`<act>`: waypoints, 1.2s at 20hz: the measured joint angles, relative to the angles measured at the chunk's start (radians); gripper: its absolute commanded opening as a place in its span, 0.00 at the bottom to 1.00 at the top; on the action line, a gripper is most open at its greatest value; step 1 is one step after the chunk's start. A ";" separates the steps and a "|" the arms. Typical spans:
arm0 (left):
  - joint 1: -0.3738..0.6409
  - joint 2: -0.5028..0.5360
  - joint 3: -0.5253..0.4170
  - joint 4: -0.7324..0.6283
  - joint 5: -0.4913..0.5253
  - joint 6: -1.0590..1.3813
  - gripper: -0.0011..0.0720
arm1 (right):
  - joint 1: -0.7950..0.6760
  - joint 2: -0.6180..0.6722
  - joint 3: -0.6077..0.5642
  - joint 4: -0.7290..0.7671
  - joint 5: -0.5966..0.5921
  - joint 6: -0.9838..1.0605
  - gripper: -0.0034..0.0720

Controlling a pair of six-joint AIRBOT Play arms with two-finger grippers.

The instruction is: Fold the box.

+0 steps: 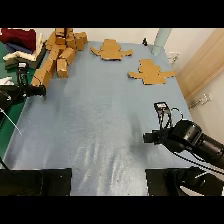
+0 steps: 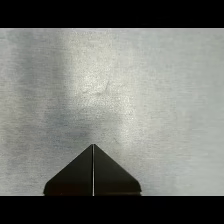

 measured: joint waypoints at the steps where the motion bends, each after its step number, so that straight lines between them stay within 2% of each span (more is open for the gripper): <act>1: 0.006 -0.021 0.013 0.000 -0.009 0.000 0.56 | 0.000 0.000 0.000 0.001 0.000 0.000 0.05; 6: 0.020 -0.093 0.043 0.000 -0.016 0.012 0.55 | 0.000 0.000 0.000 0.001 0.000 0.000 0.05; 14: 0.023 -0.114 0.051 -0.004 -0.039 0.018 0.56 | 0.000 0.000 0.000 0.000 0.000 0.000 0.05; 15: 0.023 -0.115 0.051 -0.004 -0.042 0.018 0.68 | 0.000 0.000 0.000 0.003 0.000 0.000 0.05; 16: 0.026 -0.115 0.051 -0.004 -0.037 0.018 0.98 | 0.000 0.000 0.000 0.002 0.000 0.000 0.05; 22: 0.025 -0.113 0.051 0.001 -0.051 0.017 0.98 | 0.000 0.000 0.000 0.000 0.000 0.000 0.05; 24: 0.026 -0.095 0.051 0.043 -0.069 -0.002 0.98 | 0.000 0.000 0.000 0.001 0.000 0.000 0.05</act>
